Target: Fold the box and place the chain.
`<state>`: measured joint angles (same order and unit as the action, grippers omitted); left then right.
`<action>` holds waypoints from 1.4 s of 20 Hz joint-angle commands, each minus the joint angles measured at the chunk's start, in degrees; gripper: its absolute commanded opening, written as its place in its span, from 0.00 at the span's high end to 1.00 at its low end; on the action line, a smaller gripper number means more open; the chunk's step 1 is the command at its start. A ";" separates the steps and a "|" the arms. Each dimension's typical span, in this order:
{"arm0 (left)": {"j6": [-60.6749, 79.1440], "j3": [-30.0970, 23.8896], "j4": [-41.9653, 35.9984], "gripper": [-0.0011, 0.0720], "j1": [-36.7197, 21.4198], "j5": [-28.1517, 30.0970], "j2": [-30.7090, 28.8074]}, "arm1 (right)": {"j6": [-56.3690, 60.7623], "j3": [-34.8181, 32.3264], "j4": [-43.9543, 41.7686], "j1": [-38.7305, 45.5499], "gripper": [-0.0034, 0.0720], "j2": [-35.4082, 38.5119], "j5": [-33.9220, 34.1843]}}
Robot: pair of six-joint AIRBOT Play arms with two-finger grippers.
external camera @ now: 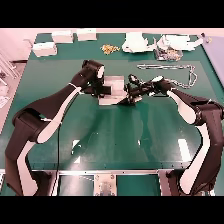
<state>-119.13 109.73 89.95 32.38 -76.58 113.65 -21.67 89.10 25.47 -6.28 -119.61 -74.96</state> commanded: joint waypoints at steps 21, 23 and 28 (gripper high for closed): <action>0.61 1.11 -0.35 0.96 0.00 -1.14 1.31 | 0.00 0.00 -0.02 -0.04 0.18 0.00 -0.04; 0.59 1.95 -0.33 0.95 0.00 -1.42 1.20 | 0.02 0.00 0.00 -0.04 0.18 0.00 -0.04; 0.57 2.34 -0.52 0.55 0.00 -1.66 1.20 | 0.00 0.00 0.00 -0.04 0.18 0.00 -0.04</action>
<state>-118.30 111.81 89.23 32.47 -78.43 114.87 -21.80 89.10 25.41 -6.31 -119.61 -74.63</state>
